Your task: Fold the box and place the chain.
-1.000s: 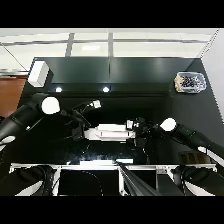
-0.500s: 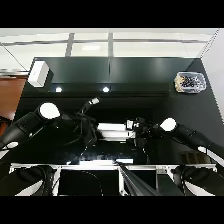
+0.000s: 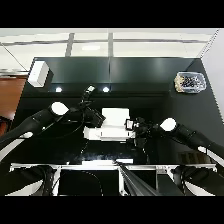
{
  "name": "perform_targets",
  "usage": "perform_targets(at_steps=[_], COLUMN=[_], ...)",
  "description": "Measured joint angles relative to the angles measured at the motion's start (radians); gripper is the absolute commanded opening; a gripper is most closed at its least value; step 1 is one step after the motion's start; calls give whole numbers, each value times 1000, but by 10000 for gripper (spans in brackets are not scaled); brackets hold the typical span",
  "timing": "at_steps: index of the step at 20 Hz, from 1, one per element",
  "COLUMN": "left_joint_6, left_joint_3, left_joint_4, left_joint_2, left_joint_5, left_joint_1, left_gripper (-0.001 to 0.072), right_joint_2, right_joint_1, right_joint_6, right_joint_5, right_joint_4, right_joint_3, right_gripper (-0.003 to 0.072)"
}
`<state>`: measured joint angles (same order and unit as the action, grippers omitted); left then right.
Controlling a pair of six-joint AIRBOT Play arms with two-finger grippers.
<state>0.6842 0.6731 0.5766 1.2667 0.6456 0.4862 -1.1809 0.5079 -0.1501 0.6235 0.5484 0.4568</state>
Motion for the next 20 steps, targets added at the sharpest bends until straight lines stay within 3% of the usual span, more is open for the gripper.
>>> perform_targets(at_steps=[6,10,14,17,20], left_joint_6=[16,42,107,135,103], left_joint_3=[35,48,36,-14,-76], left_joint_4=[97,146,212,164,49], left_joint_2=[42,-62,-198,-226,-201], left_joint_5=[32,84,255,371,383], left_joint_1=[-13,-72,-167,-201,-190], left_gripper=[25,25,26,26,25], right_joint_2=[0,0,0,0,0], right_joint_1=[0,0,0,0,0], right_joint_6=[0,0,0,0,0], right_joint_5=[1,1,1,1,1], right_joint_4=[0,0,0,0,0], right_joint_3=[0,0,0,0,0], right_gripper=[372,373,373,373,373])
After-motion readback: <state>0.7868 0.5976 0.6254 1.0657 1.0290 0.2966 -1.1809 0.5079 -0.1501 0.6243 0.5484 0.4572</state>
